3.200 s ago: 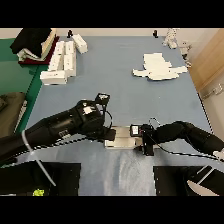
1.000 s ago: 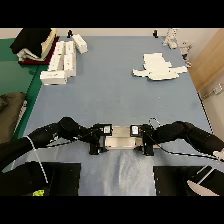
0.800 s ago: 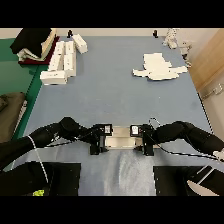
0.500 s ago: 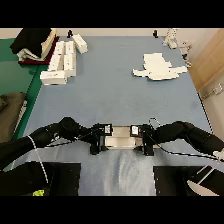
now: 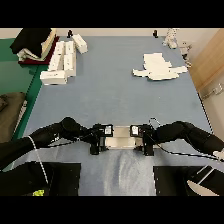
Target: Fold the box.
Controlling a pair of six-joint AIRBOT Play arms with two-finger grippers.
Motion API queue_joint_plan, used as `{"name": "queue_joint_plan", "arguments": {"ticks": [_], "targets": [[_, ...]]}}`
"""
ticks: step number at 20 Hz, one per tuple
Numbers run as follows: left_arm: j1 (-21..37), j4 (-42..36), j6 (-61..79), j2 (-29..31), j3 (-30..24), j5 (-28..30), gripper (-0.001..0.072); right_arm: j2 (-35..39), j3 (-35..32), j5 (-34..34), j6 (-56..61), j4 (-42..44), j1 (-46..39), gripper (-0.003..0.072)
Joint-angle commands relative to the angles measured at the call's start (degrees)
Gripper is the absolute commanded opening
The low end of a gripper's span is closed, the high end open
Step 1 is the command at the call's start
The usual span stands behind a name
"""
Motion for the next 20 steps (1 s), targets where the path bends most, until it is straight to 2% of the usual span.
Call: {"name": "queue_joint_plan", "arguments": {"ticks": [1, 13, 15, 16, 17, 20], "targets": [[-0.02, 0.22, -0.02, 0.00, -0.04, -0.02, 0.0471, 0.02, 0.04, 0.04, 0.02, 0.02, 0.00, 0.0515], [-0.02, 0.22, -0.02, 0.00, -0.04, -0.02, 0.0471, 0.02, 0.02, 0.92, 0.02, 0.00, 0.00, 0.0516], [-0.02, 0.20, -0.02, 0.00, -0.04, -0.02, 0.0471, 0.07, 0.04, 0.90, 0.07, -0.33, 0.02, 0.0559], [-0.02, 0.20, -0.02, 0.00, -0.04, -0.02, 0.0471, 0.17, 0.11, 0.85, 0.09, -0.66, 0.00, 0.0621], [-0.02, 0.20, -0.02, 0.00, -0.04, -0.02, 0.0471, 0.66, 0.15, 0.74, 0.17, -1.38, 0.00, 0.0720], [-0.02, 0.20, -0.02, 0.00, -0.04, -0.02, 0.0471, 3.80, 0.15, -0.04, 3.10, -5.03, 0.00, 0.0720]]}}
